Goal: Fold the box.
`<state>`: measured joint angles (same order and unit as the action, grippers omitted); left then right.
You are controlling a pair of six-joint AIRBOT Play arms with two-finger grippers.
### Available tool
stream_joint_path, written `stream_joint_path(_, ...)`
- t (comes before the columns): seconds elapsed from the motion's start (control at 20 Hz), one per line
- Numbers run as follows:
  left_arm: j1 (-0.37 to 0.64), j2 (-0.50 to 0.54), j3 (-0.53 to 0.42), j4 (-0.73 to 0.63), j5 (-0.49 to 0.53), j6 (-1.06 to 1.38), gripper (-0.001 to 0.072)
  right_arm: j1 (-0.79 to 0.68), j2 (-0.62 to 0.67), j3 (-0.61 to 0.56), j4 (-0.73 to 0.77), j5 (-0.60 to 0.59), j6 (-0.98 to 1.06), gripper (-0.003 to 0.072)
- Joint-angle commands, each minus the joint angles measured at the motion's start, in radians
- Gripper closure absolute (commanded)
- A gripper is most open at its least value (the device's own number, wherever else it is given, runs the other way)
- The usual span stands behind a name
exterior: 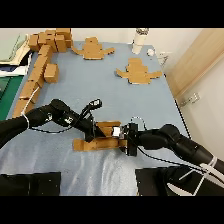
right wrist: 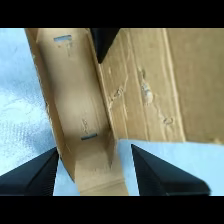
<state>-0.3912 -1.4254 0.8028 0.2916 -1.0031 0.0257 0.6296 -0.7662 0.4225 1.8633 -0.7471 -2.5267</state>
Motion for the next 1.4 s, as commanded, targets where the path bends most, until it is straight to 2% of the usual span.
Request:
stream_joint_path(0.0, 0.000, 0.000, 0.000, 0.000, 0.000, 0.000, 0.0694, -0.084, -0.082, 0.007, 0.212, 0.005, -0.278, -0.0033)
stream_joint_path(0.35, 0.000, 0.000, 0.000, 0.000, 0.000, 0.000, 0.0694, -0.088, -0.183, 0.016, 0.242, -0.014, -0.302, -0.0032)
stream_joint_path(0.8, 0.000, 0.000, 0.000, 0.000, 0.000, 0.000, 0.0694, -0.088, -0.155, 0.016, 0.210, -0.047, -0.238, -0.0026)
stream_joint_path(1.35, 0.000, 0.000, 0.000, 0.000, 0.000, 0.000, 0.0694, -0.085, -0.189, 0.016, 0.230, -0.015, -0.242, -0.0013)
